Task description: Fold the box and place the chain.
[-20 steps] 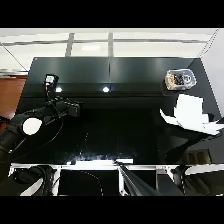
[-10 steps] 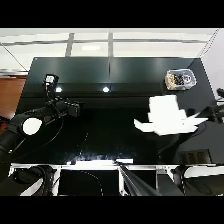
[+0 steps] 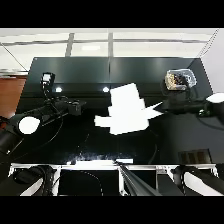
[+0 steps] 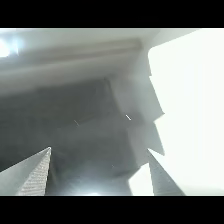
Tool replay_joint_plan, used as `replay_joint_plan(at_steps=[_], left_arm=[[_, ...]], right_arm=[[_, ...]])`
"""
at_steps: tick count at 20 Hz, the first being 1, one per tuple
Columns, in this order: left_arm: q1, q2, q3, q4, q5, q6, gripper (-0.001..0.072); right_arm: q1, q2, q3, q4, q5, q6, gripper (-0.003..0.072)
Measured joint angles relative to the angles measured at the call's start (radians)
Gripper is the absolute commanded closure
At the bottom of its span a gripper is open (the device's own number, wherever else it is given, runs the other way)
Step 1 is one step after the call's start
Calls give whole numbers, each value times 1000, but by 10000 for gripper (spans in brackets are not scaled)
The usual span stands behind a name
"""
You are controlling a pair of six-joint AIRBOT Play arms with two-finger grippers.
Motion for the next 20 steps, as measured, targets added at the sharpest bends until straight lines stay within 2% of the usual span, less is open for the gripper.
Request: replay_joint_plan(at_steps=[2,5,7,9,13,16,20], left_arm=[[30,-1,10,-29,-88,-4,5],[158,-52,18,-119,-229,2,4],[254,-125,21,-274,-352,133,4],[309,-211,31,-441,-451,291,4],[296,-391,101,-607,-552,523,4],[260,-523,174,-650,-625,633,4],[234,-666,248,-668,-781,745,5]], right_arm=[[115,110,-104,66,-112,-68,672],[249,238,-232,119,-225,-124,672],[310,282,-285,138,-282,-139,672],[360,305,-314,151,-315,-146,672],[423,323,-336,175,-357,-152,671],[439,327,-342,183,-373,-153,671],[447,329,-344,205,-402,-152,671]])
